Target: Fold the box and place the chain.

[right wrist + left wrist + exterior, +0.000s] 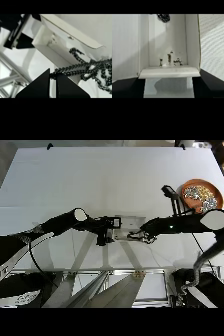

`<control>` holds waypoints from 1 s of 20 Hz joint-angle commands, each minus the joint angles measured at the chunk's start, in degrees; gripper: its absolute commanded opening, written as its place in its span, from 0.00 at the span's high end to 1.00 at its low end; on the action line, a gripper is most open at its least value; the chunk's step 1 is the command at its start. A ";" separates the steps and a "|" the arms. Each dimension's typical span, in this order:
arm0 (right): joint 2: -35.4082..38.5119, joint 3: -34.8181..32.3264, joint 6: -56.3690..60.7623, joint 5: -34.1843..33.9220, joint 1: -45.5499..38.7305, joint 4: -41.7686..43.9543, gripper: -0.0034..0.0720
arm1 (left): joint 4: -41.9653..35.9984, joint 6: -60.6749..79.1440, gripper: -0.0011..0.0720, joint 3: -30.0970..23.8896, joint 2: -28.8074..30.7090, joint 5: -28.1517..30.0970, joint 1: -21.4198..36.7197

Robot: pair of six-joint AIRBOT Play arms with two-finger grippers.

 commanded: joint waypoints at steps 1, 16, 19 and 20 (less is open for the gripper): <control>-6.36 2.25 5.81 -0.72 9.31 -7.56 0.93 | 0.00 0.00 0.64 0.00 0.00 0.02 -0.04; -14.38 2.32 11.72 -13.35 16.68 -11.78 0.64 | 0.00 0.00 0.64 0.00 0.00 0.02 -0.04; -11.87 2.38 11.72 -12.81 16.63 -13.11 0.64 | 0.00 0.00 0.64 0.00 0.00 0.02 -0.04; -10.27 2.38 11.74 -11.65 16.63 -14.67 0.64 | 0.00 0.00 0.64 0.00 0.00 0.02 -0.04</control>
